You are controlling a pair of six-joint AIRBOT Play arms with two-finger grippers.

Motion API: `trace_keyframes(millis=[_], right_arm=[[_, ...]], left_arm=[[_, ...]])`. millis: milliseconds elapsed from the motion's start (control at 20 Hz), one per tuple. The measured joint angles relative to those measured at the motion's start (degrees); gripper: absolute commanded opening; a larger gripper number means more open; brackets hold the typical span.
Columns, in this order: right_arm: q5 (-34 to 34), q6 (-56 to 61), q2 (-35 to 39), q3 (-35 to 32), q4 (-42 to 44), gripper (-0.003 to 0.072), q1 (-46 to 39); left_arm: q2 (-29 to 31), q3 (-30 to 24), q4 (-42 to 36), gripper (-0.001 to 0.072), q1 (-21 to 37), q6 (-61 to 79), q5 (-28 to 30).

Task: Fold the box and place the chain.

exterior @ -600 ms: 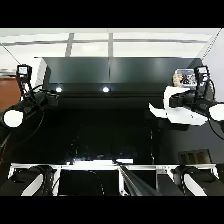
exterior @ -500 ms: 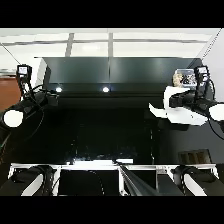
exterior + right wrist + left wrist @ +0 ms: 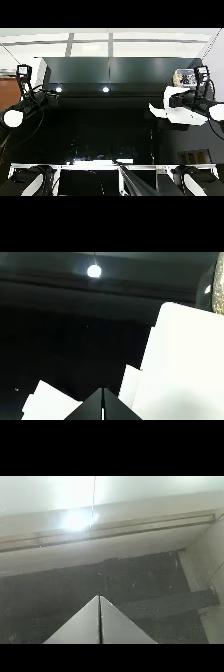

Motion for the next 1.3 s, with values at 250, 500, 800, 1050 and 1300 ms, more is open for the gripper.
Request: trace_keyframes(millis=[250, 500, 800, 1050, 1300], right_arm=[[-5.7, 0.02, -0.09, 0.0, 4.44, 0.0019, 0.07], [-12.28, 1.16, -2.38, -0.02, 5.03, 0.0715, -2.54], [-8.37, 3.13, -10.78, 7.93, 3.32, 0.0711, -18.12], [11.5, 8.52, -23.82, 21.38, -3.87, 0.071, -38.8], [32.87, -1.68, -35.58, 28.04, 1.6, 0.0709, -49.2]], left_arm=[[0.0, 0.0, -0.2, 0.0033, 0.0, -0.04, 0.02], [0.0, 0.0, -0.59, 0.0052, -0.07, -0.15, 0.83], [-0.22, 0.0, -0.61, 0.0711, -0.07, -0.2, 2.6], [-0.26, 0.0, -0.52, 0.071, -0.11, -0.2, 2.62], [-0.26, 0.0, -1.49, 0.071, -0.11, -0.2, 2.67]])
